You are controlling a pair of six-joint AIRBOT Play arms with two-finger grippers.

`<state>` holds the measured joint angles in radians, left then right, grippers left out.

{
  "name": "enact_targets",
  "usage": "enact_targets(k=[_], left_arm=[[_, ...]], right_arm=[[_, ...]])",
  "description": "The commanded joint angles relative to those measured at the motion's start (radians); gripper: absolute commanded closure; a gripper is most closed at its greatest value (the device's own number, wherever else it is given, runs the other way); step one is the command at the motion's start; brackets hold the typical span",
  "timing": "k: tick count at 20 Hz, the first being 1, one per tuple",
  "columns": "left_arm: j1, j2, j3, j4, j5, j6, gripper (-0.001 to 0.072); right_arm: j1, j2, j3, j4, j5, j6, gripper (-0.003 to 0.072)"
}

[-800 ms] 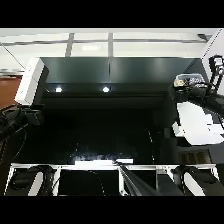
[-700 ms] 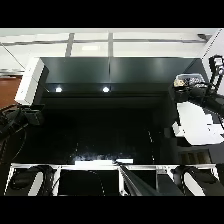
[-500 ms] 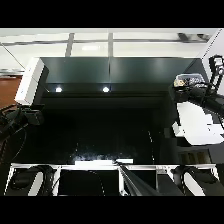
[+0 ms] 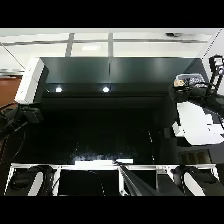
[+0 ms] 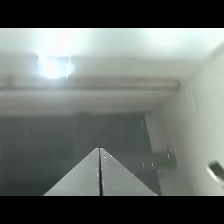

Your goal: Fold the box and place the chain.

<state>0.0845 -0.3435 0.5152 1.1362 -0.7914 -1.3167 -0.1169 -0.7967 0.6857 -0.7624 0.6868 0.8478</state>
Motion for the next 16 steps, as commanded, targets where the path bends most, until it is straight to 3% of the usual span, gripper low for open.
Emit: enact_targets(k=[1, 5, 6, 7, 8, 9, 11, 13, 16], left_arm=[[0.000, -0.003, -0.002, 0.003, 0.145, 0.004, 0.0680], [-0.004, -0.044, -0.009, -0.054, 0.273, 0.002, 0.0680], [-0.004, -0.078, -0.021, -0.127, 0.297, 0.002, 0.0679], [-0.004, -0.121, -0.027, -0.190, 0.294, 0.005, 0.0624], [-0.005, -0.171, -0.027, -0.223, 0.269, 0.005, 0.0312], [-0.014, -0.226, -0.027, -0.239, 0.245, 0.003, -0.0005], [-0.043, -0.312, -0.015, -0.236, 0.161, 0.009, -0.0009], [-0.072, -0.361, 0.010, -0.235, 0.070, 0.097, -0.0009], [-0.119, -0.374, 0.024, -0.229, 0.026, 0.218, -0.0009]], right_arm=[[0.000, 0.000, 0.000, 0.089, 0.000, 0.001, 0.0670], [0.000, -0.003, 0.000, 0.169, -0.167, -0.006, 0.0668], [0.000, -0.006, 0.000, 0.130, -0.225, -0.006, 0.0603], [-0.002, -0.015, 0.000, 0.084, -0.278, 0.004, 0.0239], [-0.011, -0.027, 0.000, 0.045, -0.307, 0.038, -0.0032], [-0.024, -0.037, 0.002, 0.006, -0.311, 0.050, -0.0033], [-0.089, -0.045, 0.010, -0.110, -0.312, 0.155, -0.0032], [-0.236, -0.051, 0.049, -0.348, -0.286, 0.376, -0.0031], [-0.556, -0.102, 0.143, -0.715, -0.098, 0.628, -0.0030]])
